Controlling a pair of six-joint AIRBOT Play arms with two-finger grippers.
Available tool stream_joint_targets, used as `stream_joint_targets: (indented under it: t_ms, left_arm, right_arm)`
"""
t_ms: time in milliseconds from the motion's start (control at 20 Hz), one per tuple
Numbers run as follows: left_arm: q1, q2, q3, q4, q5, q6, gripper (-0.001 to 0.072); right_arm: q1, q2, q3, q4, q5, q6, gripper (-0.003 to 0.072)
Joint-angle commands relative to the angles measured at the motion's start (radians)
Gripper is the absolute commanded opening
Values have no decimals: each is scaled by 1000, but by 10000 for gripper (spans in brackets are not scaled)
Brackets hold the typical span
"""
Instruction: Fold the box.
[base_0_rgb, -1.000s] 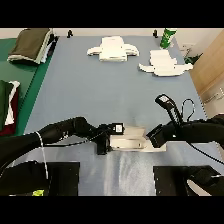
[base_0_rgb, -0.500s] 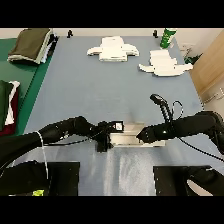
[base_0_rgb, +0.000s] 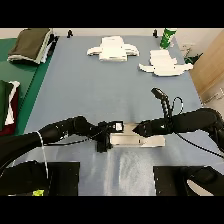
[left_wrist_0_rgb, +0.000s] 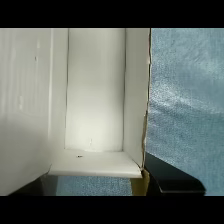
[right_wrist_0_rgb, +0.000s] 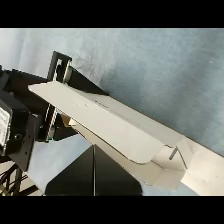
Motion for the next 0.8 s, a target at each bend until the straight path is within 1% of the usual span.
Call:
stream_joint_targets:
  t_ms: [0, 150, 300, 500, 750]
  left_arm:
    - [0, 0, 3, -1, -2, 2, 592]
    - [0, 0, 3, -1, -3, 2, 593]
    - [0, 0, 3, -1, -3, 2, 592]
    - [0, 0, 3, -1, -3, 2, 592]
    - [0, 0, 3, -1, -3, 2, 592]
  right_arm:
    - [0, -32, 5, 5, 24, 4, 5]
    - [0, -56, 5, 5, 49, 4, 5]
    - [0, -87, 5, 5, 135, 4, 5]
    - [0, -205, 5, 4, 241, 3, 4]
    - [0, -327, 5, 2, 264, -18, 5]
